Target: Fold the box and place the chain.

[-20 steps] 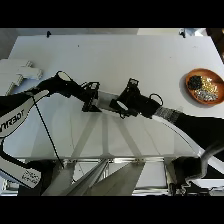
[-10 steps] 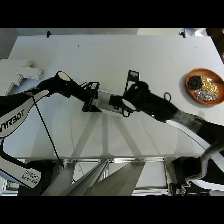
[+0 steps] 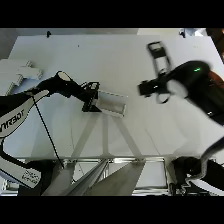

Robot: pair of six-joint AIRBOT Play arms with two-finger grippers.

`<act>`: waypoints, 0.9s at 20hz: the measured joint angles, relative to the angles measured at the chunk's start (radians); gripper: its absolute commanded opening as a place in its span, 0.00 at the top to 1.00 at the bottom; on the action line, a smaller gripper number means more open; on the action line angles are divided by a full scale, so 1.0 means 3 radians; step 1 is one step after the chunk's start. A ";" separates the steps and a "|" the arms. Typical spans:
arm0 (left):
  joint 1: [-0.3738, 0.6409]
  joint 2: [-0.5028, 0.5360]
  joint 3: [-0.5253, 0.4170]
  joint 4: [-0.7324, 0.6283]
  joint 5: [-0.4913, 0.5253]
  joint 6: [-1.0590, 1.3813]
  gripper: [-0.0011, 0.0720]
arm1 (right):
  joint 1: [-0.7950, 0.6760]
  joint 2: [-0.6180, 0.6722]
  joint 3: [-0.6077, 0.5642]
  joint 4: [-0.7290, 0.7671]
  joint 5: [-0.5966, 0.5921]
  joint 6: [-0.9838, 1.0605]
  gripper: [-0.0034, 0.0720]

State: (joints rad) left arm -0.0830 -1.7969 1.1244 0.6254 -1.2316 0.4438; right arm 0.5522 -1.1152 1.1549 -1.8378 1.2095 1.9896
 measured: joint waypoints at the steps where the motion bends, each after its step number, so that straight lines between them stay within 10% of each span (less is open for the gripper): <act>1: 0.0001 0.0000 0.0000 0.0000 0.0001 0.0000 0.45 | -0.0262 0.0027 0.0000 -0.0024 0.0027 -0.0163 0.32; 9: 0.0000 0.0000 0.0000 0.0000 0.0001 0.0000 0.45 | -0.2355 -0.0341 -0.0003 0.0072 -0.0135 -0.1035 0.16; 18: 0.0001 0.0000 0.0000 0.0000 0.0001 0.0000 0.45 | -0.2945 -0.1297 -0.0004 0.0052 -0.0664 -0.1217 0.16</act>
State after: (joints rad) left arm -0.0826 -1.7969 1.1244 0.6254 -1.2312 0.4438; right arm -0.3313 -1.5043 1.1538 -1.8221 1.0103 1.6245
